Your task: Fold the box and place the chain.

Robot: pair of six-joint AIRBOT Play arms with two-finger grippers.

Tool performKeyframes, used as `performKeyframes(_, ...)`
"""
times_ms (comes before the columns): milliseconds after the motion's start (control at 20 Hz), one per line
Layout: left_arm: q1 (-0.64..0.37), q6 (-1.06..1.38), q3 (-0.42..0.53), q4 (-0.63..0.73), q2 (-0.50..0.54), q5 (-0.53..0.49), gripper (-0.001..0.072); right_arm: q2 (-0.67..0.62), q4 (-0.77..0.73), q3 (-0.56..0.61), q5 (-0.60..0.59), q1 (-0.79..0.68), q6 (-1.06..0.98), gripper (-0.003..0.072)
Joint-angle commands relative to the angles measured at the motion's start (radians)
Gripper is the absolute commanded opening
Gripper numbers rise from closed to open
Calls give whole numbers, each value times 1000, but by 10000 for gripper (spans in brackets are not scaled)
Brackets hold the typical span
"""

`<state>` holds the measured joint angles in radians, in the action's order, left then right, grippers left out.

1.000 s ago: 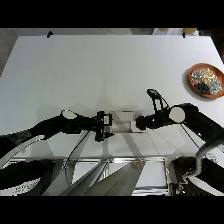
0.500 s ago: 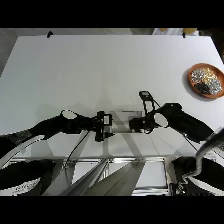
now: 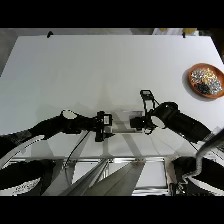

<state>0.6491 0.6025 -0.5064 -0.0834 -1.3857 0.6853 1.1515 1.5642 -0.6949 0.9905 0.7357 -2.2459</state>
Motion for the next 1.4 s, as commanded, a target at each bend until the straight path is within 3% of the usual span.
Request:
performKeyframes(0,0,0,0,0,0,-1,272,21,25,-3,13,31,-9,280)
performKeyframes(500,0,0,0,0,0,-1,272,66,29,-17,-9,51,-8,275)
performKeyframes(700,0,0,0,0,0,-1,272,85,32,-17,-10,50,-9,216)
performKeyframes(850,0,0,0,0,0,-1,272,103,29,-17,-11,50,-8,215)
performKeyframes(1100,0,0,0,0,0,-1,272,103,29,-17,-12,50,-8,15)
performKeyframes(1300,0,0,0,0,0,-1,272,103,29,-17,-19,50,-8,19)
performKeyframes(1350,0,0,0,0,0,-1,272,102,29,-17,-24,50,-8,92)
